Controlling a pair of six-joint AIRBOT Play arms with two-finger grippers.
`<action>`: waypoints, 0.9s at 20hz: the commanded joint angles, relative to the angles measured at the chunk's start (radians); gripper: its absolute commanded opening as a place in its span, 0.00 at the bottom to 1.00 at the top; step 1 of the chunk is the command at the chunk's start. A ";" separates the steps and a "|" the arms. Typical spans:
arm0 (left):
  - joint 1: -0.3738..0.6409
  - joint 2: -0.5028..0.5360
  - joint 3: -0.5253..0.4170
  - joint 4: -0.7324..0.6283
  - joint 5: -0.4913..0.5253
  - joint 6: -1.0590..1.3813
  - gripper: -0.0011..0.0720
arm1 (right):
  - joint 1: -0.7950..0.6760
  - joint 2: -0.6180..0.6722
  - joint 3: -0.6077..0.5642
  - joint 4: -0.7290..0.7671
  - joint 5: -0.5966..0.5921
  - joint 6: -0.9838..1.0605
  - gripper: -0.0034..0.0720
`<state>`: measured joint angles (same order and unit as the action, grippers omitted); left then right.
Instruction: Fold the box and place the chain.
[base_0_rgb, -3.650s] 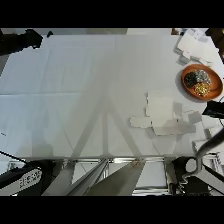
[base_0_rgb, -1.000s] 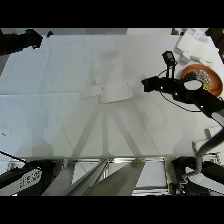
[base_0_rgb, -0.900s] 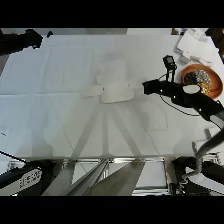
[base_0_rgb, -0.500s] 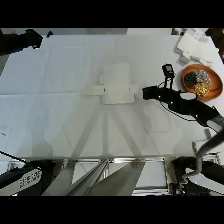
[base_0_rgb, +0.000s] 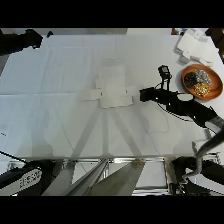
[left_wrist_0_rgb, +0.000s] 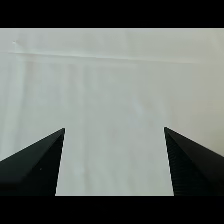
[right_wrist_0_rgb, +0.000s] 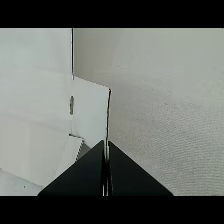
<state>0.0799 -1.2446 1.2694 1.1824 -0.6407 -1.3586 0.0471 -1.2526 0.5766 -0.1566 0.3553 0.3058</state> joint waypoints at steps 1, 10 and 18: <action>0.000 0.000 0.000 0.000 0.000 0.000 0.97 | 0.002 0.000 0.000 0.000 -0.001 0.000 0.06; 0.000 0.000 0.000 0.000 0.000 0.000 0.97 | 0.002 0.000 0.000 0.000 -0.001 0.000 0.06; -0.001 0.000 0.000 -0.011 0.000 -0.004 0.97 | 0.002 0.000 0.000 0.000 -0.001 0.000 0.06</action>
